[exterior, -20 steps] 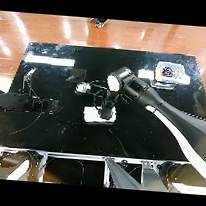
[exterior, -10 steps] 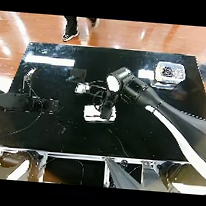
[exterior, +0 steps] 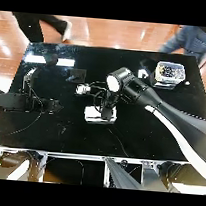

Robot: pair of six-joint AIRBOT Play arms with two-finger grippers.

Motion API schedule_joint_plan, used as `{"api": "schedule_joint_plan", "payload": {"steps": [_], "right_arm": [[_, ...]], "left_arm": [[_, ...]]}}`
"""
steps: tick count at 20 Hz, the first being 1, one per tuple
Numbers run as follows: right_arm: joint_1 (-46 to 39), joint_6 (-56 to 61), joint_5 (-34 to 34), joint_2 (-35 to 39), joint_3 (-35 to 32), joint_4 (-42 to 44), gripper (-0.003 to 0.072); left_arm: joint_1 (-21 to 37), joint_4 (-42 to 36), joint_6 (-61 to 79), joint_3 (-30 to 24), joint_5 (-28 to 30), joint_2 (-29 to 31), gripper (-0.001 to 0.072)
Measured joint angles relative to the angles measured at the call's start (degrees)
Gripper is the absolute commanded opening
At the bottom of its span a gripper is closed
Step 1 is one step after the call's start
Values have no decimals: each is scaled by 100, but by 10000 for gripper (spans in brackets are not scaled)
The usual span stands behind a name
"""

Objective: Fold the box and place the chain.

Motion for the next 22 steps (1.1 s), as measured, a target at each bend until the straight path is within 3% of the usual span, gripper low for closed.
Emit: {"api": "schedule_joint_plan", "payload": {"steps": [7, 8, 9, 20, 21, 22], "right_arm": [[0, 96, 59, -55, -70, 17, 210], [0, 105, 57, -61, -72, 17, 348], [0, 111, 59, -68, -76, 37, 431], [-118, 693, -61, 24, 46, -129, 432], [-164, 861, -55, 81, 79, -118, 415], [-225, 1086, -22, 146, 103, -72, 172]], "left_arm": [[0, -2, 0, 0, 31, 0, 447], [0, 0, 0, 0, 31, 0, 447], [0, 0, 0, 0, 31, 0, 447], [0, -2, 0, 0, 28, 0, 447], [0, 0, 0, 0, 31, 0, 448], [0, -2, 0, 0, 33, 0, 447]]}}
